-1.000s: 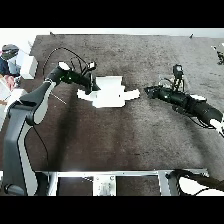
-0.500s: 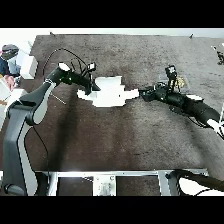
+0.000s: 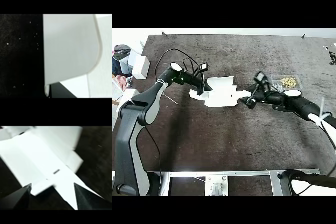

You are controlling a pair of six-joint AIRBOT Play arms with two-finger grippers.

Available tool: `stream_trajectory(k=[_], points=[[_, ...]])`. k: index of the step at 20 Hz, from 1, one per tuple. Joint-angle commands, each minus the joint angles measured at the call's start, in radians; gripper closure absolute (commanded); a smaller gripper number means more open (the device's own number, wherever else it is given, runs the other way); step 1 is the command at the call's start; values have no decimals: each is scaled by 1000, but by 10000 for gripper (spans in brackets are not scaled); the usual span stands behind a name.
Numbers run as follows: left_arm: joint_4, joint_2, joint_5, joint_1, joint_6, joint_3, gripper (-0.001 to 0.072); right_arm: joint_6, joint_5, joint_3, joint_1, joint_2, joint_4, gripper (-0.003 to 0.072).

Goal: Fold the box and place the chain.

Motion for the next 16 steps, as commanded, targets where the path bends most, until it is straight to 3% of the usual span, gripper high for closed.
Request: stream_trajectory(k=[1, 7, 16], points=[[0, -1, 3, 1, 1, 0, 697, -20, 82, 85, 61, -89, -175, -15], [-4, -1, 3, 1, 1, 0, 697, 79, 76, 190, 134, -199, -393, -16], [-5, -1, 3, 1, 1, 0, 697, 130, -72, 238, 155, -249, -400, -14]])
